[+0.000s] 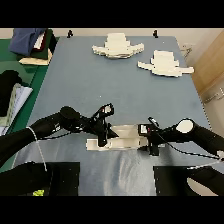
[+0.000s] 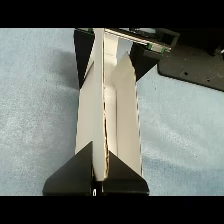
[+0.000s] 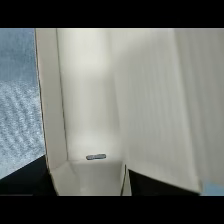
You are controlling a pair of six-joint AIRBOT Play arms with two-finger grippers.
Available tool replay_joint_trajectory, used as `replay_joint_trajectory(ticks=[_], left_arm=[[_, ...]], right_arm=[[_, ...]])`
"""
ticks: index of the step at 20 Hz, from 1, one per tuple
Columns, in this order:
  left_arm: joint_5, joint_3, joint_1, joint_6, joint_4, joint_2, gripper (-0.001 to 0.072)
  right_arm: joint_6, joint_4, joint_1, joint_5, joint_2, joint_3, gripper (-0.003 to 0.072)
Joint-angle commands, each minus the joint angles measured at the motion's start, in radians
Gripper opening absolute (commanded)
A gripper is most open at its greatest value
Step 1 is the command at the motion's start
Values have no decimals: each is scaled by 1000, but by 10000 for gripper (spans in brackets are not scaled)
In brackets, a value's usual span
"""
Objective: Fold the box.
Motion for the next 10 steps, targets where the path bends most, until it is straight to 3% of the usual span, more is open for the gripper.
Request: replay_joint_trajectory(ticks=[1,10], left_arm=[[-1,0,0,0,2,-1,17],[-1,0,0,0,2,-1,17]], right_arm=[[0,4,-1,-33,10,2,509],[0,13,10,-29,5,1,509]])
